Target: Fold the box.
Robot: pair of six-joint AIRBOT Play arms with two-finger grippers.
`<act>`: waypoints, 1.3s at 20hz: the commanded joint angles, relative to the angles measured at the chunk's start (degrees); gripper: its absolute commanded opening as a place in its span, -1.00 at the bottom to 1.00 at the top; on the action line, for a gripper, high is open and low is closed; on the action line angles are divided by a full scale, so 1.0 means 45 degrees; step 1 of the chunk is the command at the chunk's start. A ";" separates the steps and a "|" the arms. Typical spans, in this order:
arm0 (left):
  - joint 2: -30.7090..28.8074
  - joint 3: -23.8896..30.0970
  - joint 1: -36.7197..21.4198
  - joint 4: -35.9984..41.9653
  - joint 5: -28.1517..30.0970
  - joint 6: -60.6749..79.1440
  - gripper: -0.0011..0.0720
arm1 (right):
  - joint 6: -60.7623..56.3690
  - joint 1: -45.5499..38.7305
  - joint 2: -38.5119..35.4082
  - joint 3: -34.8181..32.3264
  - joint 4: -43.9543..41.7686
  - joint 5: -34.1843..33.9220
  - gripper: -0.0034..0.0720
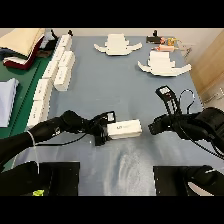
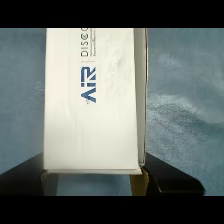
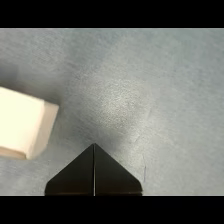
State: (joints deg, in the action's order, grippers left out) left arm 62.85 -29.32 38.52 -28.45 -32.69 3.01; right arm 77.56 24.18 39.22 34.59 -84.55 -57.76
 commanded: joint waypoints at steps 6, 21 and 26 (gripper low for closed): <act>-0.1263 -0.0019 -0.3313 -0.2079 -0.0559 -0.4172 0.31 | -0.0034 -0.0010 0.0010 0.0019 0.0010 -0.0058 -0.90; -0.1753 -0.0248 -1.0885 -0.5416 0.0107 -1.0234 0.31 | -0.0034 -0.0010 0.0010 0.0019 0.0015 -0.0058 -0.90; -0.1753 -0.0301 -1.1346 -0.6849 -0.0665 -1.1098 0.31 | -0.0034 -0.0010 0.0010 0.0019 0.0015 -0.0058 -0.90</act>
State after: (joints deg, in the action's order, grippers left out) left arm 55.00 -30.55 -11.03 -54.81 -34.33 -42.81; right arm 77.43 24.16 39.24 34.61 -84.49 -58.04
